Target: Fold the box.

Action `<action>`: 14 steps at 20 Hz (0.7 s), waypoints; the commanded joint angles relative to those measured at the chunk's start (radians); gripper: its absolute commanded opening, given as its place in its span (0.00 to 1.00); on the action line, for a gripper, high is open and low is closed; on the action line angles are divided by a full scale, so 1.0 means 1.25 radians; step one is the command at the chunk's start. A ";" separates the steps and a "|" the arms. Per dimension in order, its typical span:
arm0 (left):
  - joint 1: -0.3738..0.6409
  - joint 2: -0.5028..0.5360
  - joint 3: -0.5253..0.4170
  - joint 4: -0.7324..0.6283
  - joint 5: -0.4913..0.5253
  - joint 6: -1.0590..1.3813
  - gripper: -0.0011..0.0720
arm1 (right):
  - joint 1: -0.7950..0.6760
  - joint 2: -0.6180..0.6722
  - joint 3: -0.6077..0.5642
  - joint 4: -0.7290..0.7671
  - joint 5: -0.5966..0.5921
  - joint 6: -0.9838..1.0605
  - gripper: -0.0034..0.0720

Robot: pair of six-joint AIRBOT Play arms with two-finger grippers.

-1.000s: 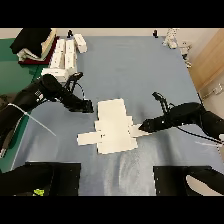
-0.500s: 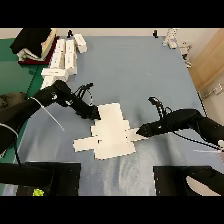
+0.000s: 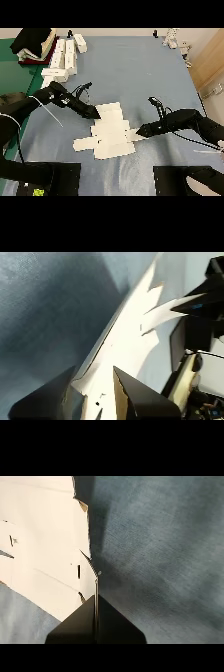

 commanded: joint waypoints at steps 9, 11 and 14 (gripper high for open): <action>0.007 -0.052 0.002 -0.081 -0.088 0.158 0.16 | 0.000 0.000 0.000 -0.004 0.001 0.001 0.05; 0.007 -0.052 0.002 -0.080 -0.089 0.158 0.16 | 0.000 0.000 0.000 -0.004 0.001 0.001 0.05; 0.007 -0.055 0.002 -0.080 -0.104 0.160 0.16 | 0.000 0.000 -0.001 -0.006 0.001 0.001 0.05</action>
